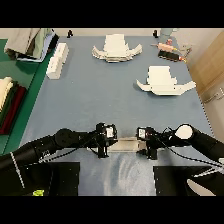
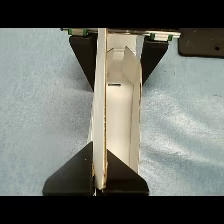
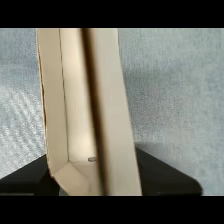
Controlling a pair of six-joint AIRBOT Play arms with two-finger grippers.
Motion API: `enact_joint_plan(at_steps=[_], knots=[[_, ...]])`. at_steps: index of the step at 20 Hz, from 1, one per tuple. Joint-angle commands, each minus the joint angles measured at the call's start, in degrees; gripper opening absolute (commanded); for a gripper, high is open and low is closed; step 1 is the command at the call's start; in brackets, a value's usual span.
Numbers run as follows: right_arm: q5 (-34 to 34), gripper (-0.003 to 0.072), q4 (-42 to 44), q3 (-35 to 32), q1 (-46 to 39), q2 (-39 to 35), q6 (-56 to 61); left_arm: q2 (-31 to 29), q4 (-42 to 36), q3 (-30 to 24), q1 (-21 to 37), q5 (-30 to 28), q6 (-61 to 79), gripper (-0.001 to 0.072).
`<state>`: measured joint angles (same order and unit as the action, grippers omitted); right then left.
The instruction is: Fold the box.
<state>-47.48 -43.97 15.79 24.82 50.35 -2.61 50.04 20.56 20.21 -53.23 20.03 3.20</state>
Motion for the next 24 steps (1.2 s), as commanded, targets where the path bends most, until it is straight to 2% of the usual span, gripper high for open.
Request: enact_joint_plan(at_steps=[1,2,3,7,9,10,12,14,15,16,17,18,19,20,22,24], knots=[[-0.02,0.0508,0.0,-0.04,0.07,-0.07,0.02,-0.04,0.04,0.0,0.02,-0.04,-1.4,0.0096],[0.0,0.0508,0.0,-0.04,0.07,-0.07,0.02,-0.13,0.02,0.0,0.02,-0.04,-1.55,0.043],[-0.02,0.0508,0.0,-0.04,0.07,-0.07,0.02,-0.15,0.04,0.07,0.04,-0.17,-1.9,0.0581],[-0.02,0.0508,0.0,-0.04,0.07,-0.07,0.02,-0.85,0.92,0.09,0.24,-1.73,-3.85,0.0588],[0.0,0.0508,-0.02,-0.04,0.07,-0.07,0.02,-3.67,5.42,0.09,1.68,-1.31,-10.88,0.0588],[-0.02,0.0508,0.0,-0.04,0.07,-0.07,0.02,-5.81,10.21,0.09,3.06,0.13,-17.03,0.0589],[-0.02,0.0508,0.0,-0.04,0.07,-0.07,0.02,-10.54,24.35,0.11,6.99,8.26,-32.72,0.0588],[-0.02,0.0508,0.0,-0.04,0.07,-0.07,0.02,-15.23,39.5,0.11,11.45,21.0,-51.04,0.0588],[-0.02,0.0508,0.0,-0.04,0.07,-0.07,0.02,-17.64,45.07,0.15,13.49,27.5,-59.36,0.0587],[-0.02,0.0508,0.0,-0.04,0.07,-0.04,0.02,-19.76,47.43,0.48,14.99,32.52,-65.61,0.0586],[-0.02,0.0508,0.0,-0.04,0.07,-0.07,0.02,-21.84,47.1,0.94,16.02,35.95,-70.12,0.0582],[-0.02,0.0508,0.0,-0.04,0.07,-0.07,0.02,-23.82,45.31,1.62,16.28,38.25,-73.99,0.0411],[-0.02,0.0508,0.0,-0.04,0.07,-0.07,0.02,-25.2,42.18,2.34,16.09,39.63,-75.45,0.0107],[-0.02,0.0508,0.0,-0.04,0.07,-0.07,0.02,-25.97,37.53,2.89,15.61,39.74,-74.75,0.0016],[-0.02,0.0508,0.0,-0.04,0.07,-0.07,0.02,-25.05,27.8,2.99,14.16,36.96,-77.42,0.0015],[-0.02,0.0508,0.0,-0.04,0.07,-0.07,0.02,-20.85,20.68,3.02,11.98,34.4,-81.7,0.0015]])
